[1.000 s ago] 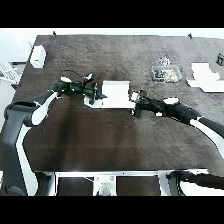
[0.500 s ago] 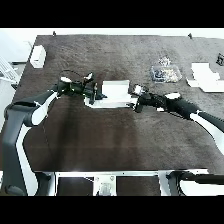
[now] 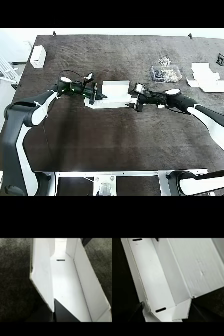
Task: Fold the box and place the chain.
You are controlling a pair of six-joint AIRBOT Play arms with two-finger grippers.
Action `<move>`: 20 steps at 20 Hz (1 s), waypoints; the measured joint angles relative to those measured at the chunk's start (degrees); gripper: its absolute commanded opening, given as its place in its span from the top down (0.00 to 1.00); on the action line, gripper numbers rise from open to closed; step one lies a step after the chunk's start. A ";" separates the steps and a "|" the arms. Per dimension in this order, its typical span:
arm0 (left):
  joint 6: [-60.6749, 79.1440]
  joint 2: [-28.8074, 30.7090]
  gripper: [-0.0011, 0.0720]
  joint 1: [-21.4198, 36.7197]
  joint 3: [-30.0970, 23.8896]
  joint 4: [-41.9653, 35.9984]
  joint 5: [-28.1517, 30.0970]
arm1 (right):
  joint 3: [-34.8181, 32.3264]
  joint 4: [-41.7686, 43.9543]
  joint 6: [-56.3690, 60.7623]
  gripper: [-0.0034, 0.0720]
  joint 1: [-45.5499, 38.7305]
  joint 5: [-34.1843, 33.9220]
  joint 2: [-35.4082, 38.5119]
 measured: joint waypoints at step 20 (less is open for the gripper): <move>0.02 0.00 0.95 0.09 0.00 0.07 -0.02 | 19.58 -10.23 2.60 0.04 -2.10 21.14 -15.69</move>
